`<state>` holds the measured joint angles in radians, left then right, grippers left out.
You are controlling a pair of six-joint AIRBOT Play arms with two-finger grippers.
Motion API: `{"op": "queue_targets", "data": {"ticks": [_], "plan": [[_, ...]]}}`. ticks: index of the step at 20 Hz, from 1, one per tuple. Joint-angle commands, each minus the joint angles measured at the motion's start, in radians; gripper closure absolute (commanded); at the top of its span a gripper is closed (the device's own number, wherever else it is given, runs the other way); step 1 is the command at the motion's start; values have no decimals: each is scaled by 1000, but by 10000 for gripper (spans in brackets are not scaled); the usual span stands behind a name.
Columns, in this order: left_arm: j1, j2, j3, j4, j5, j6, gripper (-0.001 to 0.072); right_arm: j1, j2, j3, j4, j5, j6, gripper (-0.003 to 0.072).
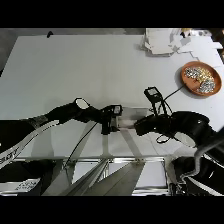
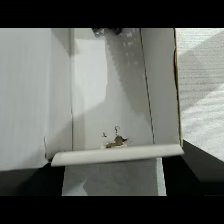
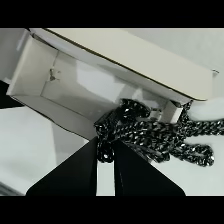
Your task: Fold the box and place the chain.
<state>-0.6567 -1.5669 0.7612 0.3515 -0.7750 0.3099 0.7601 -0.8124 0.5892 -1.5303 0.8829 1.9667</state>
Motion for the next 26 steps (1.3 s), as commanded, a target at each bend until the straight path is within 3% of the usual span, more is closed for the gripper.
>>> {"op": "queue_targets", "data": {"ticks": [1, 7, 9, 11, 14, 16, 19, 23, 26], "plan": [[0, 0, 0, 0, 0, 0, 501, 1, -61, -9, 9, -16, 0, 601], [0, 0, 0, 0, 0, 0, 501, 1, -66, -9, 10, -16, 0, 557], [0, 0, 0, 0, 0, 0, 501, 0, -47, -8, 10, -14, 0, 435], [0, 0, 0, 0, 0, 0, 501, 0, 1, -3, 8, 16, 0, 427], [0, 0, 0, 0, 0, 0, 501, 0, 109, 21, -61, 153, 0, 435], [0, 0, 0, 0, 0, 0, 501, 0, 179, 21, -159, 285, -1, 498], [0, 0, 0, 0, 0, 0, 501, -35, 194, 7, -225, 436, -36, 501], [0, 0, 0, 0, 0, 0, 501, -200, 172, -81, -151, 277, -143, 500], [0, 0, 0, 0, 0, 0, 501, -269, 77, -104, -79, 153, -226, 483]]}}
